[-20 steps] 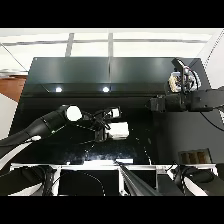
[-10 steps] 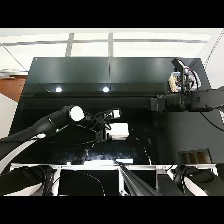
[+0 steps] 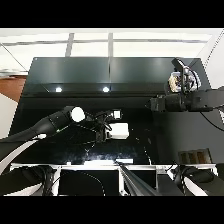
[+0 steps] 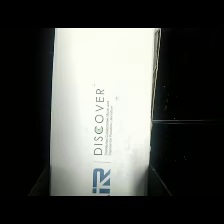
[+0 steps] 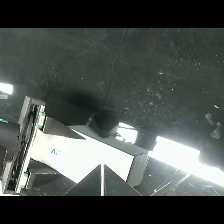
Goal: Fold the box and place the chain.
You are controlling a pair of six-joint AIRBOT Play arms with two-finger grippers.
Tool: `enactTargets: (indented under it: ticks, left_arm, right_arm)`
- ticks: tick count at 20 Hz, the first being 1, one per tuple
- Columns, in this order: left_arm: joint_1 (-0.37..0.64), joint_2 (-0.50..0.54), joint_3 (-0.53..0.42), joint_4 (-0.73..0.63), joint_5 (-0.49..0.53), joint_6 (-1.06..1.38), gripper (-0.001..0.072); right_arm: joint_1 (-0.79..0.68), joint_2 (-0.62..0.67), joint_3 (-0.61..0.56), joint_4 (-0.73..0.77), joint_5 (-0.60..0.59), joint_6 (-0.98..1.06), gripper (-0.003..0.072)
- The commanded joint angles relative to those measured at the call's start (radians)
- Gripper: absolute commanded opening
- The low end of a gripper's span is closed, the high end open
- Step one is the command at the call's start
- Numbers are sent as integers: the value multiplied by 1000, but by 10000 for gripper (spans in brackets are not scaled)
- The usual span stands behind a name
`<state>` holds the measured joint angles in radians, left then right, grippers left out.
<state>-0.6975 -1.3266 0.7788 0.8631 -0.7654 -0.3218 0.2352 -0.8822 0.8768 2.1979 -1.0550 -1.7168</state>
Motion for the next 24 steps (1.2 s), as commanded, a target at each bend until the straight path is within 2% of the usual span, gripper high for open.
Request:
enactTargets:
  ticks: [1, 6, 8, 11, 13, 16, 18, 20, 22, 24]
  left_arm:
    - [0, 3, 0, 1, 6, 0, 349]
    - [8, 20, 1, 29, 6, 0, 347]
    - [43, 37, 14, 51, -2, -13, 347]
    - [166, 58, 74, 129, -6, -128, 347]
    - [295, 56, 134, 175, 8, -200, 347]
    - [549, 5, 259, 177, 70, -322, 347]
    - [721, -89, 383, 177, 71, -477, 347]
    - [862, -213, 529, 184, 23, -581, 347]
    - [945, -326, 665, 269, -14, -603, 347]
    - [989, -415, 771, 377, 6, -641, 347]
  right_arm:
    - [0, 0, 0, 0, 0, 0, 23]
    - [-1, 0, 0, 0, 1, 0, 23]
    - [-1, 0, 1, 0, 15, 0, 23]
    - [-6, 0, 1, 0, 42, 0, 23]
    - [-6, 0, 1, -1, 48, 0, 23]
    - [-5, 0, 1, -1, 49, 0, 24]
    - [-5, 0, 1, -1, 50, 0, 24]
    - [-5, 0, 0, -3, 48, 0, 23]
    - [-4, 0, 1, -3, 48, 0, 24]
    - [-4, 0, 1, -3, 48, 0, 24]
